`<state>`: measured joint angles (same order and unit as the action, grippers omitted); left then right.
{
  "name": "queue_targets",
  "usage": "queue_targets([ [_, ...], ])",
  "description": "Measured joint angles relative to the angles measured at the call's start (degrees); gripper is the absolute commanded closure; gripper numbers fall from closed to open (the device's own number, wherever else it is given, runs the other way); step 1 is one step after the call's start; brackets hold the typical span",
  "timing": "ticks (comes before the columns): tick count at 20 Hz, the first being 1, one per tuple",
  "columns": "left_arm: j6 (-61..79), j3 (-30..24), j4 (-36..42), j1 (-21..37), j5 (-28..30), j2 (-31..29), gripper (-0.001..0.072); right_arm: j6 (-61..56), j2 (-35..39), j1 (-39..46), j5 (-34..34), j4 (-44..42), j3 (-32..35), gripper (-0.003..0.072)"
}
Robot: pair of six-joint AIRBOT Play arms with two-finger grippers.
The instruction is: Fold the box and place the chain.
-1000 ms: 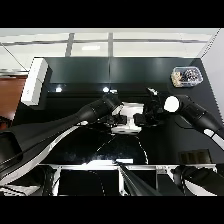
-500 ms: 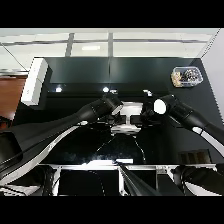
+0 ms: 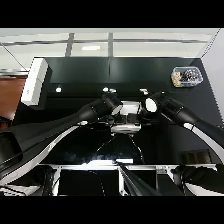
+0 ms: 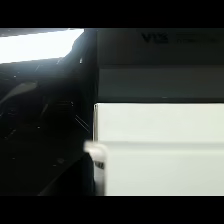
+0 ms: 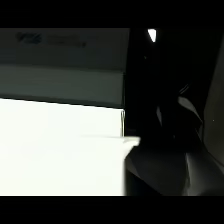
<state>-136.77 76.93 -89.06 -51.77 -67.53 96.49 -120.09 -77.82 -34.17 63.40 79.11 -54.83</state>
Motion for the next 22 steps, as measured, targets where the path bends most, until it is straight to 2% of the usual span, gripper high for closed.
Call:
queue_targets([
  [5,0.1,0.0,0.3,0.0,0.1,0.0,0.0684,-1.3,-0.7,-0.3,2.1,1.0,-0.4,0.0497],
  [6,0.1,0.0,0.3,0.0,0.1,0.0,0.0684,-1.4,-0.9,-0.3,2.3,1.1,-0.4,0.0526],
  [7,0.1,0.0,0.3,0.0,0.1,0.0,0.0683,-1.4,-1.0,-0.3,2.5,1.3,-0.5,0.0616],
  [9,0.1,0.0,0.3,0.0,-0.2,0.0,0.0683,-1.7,-1.2,-0.4,3.2,1.7,-0.5,0.0674],
  [13,0.0,0.0,0.2,0.0,-0.4,0.0,0.0683,-1.7,-1.4,-0.4,3.3,1.7,-0.5,0.0670],
  [14,0.0,0.0,0.1,0.0,-0.4,0.0,0.0684,-1.7,-1.4,-0.4,3.3,1.7,-0.5,0.0569],
  [15,0.1,0.0,0.0,0.0,-0.2,0.0,0.0683,-1.6,-1.4,-0.4,3.3,1.7,-0.5,0.0417],
  [22,0.1,0.0,0.0,0.0,-0.1,0.0,0.0683,-2.7,-1.5,-0.3,4.1,1.9,-0.5,0.0413],
])
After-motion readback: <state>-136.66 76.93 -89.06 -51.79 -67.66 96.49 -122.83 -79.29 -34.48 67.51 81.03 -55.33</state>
